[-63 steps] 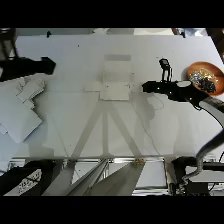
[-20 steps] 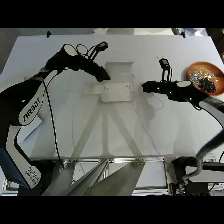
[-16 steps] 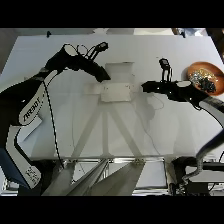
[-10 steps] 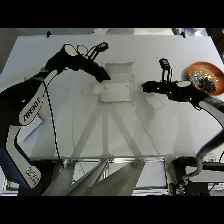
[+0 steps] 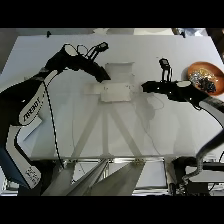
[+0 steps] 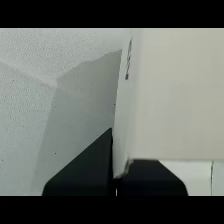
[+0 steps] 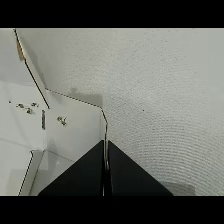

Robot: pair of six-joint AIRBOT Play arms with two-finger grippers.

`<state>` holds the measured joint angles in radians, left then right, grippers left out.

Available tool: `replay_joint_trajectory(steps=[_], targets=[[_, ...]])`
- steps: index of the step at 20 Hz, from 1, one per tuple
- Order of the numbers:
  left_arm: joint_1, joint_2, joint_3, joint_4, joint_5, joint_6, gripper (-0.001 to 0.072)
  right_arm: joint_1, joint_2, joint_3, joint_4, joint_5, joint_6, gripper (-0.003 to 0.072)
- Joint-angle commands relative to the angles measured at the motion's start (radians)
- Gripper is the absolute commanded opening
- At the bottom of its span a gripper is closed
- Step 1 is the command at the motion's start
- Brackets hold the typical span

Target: Fold the box and place the chain.

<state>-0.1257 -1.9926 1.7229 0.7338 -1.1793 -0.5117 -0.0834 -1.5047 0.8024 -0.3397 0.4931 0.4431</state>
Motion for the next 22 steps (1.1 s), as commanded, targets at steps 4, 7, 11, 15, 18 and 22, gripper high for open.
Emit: replay_joint_trajectory(steps=[4, 7, 11, 15, 18, 22], targets=[[0.000, 0.001, 0.000, -0.008, 0.000, 0.000, 0.0010, 0.000, 0.000, 0.002, 0.001, 0.023, 0.002, 0.0224], [0.006, 0.012, 0.000, -0.008, -0.020, 0.043, 0.0009, 0.000, 0.034, 0.004, 0.002, 0.083, 0.004, 0.0353], [0.027, 0.058, 0.000, -0.032, -0.167, 0.235, 0.0005, 0.000, 0.178, 0.004, -0.009, 0.101, 0.003, 0.0353], [0.024, 0.072, 0.000, -0.089, -0.312, 0.293, 0.0001, 0.000, 0.333, 0.004, -0.114, 0.090, 0.004, 0.0339], [-0.013, 0.072, 0.000, -0.093, -0.262, 0.306, 0.0000, 0.000, 0.397, 0.004, -0.188, 0.092, 0.016, 0.0339], [-0.086, 0.101, 0.000, -0.087, -0.220, 0.281, 0.0000, 0.000, 0.411, 0.004, -0.305, 0.089, 0.076, 0.0338]])
